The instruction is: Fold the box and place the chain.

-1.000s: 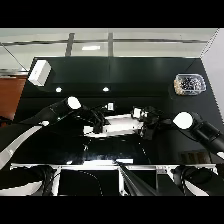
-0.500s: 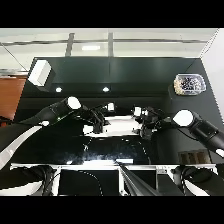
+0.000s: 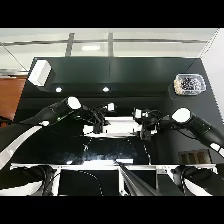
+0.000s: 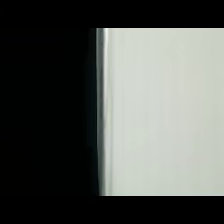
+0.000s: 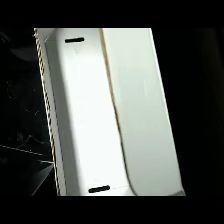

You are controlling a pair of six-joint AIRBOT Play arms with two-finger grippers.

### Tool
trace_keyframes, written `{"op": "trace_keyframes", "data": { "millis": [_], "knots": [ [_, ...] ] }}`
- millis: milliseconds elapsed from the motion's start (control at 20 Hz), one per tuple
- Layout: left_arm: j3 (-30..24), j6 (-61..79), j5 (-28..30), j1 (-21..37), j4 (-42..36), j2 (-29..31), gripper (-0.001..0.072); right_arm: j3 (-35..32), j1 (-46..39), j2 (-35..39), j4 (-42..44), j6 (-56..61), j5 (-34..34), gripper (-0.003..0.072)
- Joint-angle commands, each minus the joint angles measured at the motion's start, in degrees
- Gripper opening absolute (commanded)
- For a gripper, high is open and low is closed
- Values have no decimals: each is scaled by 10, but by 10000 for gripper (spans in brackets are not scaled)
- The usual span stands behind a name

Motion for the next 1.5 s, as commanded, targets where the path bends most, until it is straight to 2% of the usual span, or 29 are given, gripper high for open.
{"op": "trace_keyframes", "data": {
  "millis": [0,300,1450],
  "knots": [
    [0,0,2,0,0,0,24,-1,-8,-23,12,-45,3,709],
    [0,0,1,0,0,0,24,-1,-8,-63,16,-85,1,709],
    [0,0,2,0,0,0,25,-21,-12,-82,30,-110,-17,709]
  ]
}}
